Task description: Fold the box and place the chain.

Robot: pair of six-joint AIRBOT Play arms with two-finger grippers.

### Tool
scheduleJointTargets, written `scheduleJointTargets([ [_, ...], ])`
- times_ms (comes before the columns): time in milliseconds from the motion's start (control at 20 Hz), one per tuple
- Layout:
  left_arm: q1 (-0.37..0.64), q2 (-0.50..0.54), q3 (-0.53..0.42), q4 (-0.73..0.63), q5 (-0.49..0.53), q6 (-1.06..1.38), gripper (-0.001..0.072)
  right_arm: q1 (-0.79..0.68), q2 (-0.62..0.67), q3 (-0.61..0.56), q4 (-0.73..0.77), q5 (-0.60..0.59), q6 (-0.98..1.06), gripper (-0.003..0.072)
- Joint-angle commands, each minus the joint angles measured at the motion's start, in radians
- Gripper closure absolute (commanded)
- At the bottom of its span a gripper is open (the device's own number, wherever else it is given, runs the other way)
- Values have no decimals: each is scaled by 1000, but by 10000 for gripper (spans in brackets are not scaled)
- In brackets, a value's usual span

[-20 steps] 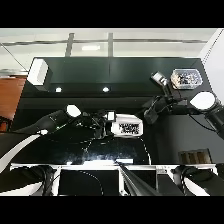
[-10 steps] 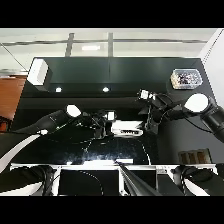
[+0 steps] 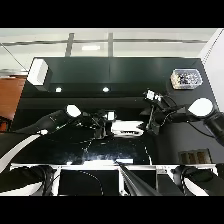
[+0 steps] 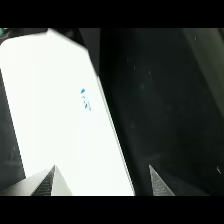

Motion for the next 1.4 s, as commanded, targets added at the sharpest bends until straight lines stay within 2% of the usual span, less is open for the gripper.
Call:
scheduleJointTargets([
  [0,-1,0,0,1,0,0,289,14,5,-79,126,-95,-140,-24],
  [150,-1,0,0,0,0,0,289,50,5,-81,-12,-51,-154,-23],
  [550,-1,0,0,3,0,0,290,60,5,-81,-10,-61,-162,-24],
  [800,-2,0,0,4,0,0,290,109,5,-78,-42,-62,-96,-25],
  [1000,-2,0,0,4,0,0,290,109,5,-78,-62,-138,-45,-24],
  [1200,-2,0,0,4,0,0,290,111,5,-78,-62,-145,-42,-22],
  [1250,-2,0,0,4,0,0,290,114,5,-78,-64,-146,-35,11],
  [1300,-2,0,0,4,0,0,289,114,5,-78,-63,-145,-34,232],
  [1350,-2,0,0,4,0,0,290,114,5,-78,-63,-145,-34,378],
])
